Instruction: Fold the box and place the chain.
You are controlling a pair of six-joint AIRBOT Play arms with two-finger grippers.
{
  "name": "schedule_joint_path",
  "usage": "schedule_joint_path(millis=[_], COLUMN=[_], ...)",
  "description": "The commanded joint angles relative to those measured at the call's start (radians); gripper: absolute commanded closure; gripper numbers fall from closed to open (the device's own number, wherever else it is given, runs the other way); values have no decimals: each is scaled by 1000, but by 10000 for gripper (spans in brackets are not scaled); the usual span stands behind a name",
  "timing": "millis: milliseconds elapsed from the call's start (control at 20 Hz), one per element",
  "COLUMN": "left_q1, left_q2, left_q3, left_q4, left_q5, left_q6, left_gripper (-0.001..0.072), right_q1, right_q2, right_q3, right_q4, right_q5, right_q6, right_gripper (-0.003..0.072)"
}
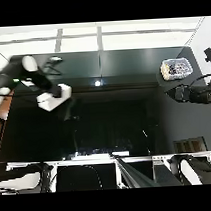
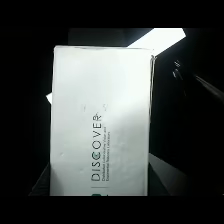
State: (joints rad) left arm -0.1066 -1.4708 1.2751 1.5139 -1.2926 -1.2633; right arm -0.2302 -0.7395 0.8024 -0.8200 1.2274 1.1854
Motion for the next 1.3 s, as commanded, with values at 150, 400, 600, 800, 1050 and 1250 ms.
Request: schedule_joint_path(millis=[150,400,600,800,1050,1250], left_q1=[353,422,422,415,415,415], left_q2=[61,61,35,17,-44,-39], left_q3=[0,-50,-110,-116,-116,-101], left_q4=[56,17,-36,-69,-58,-51], left_q5=[7,237,380,502,506,536], left_q6=[-211,-117,-81,-19,-20,-26], left_gripper=[372,372,372,372,372,-11], right_q1=[0,0,0,0,40,97], right_q2=[0,0,0,0,-1,-1], right_q3=[-17,-53,-56,-56,-56,-56], right_q4=[0,35,50,53,52,52], right_q5=[-9,-34,-105,-114,-114,-114], right_q6=[0,0,0,-1,0,0], right_gripper=[670,670,670,670,670,670])
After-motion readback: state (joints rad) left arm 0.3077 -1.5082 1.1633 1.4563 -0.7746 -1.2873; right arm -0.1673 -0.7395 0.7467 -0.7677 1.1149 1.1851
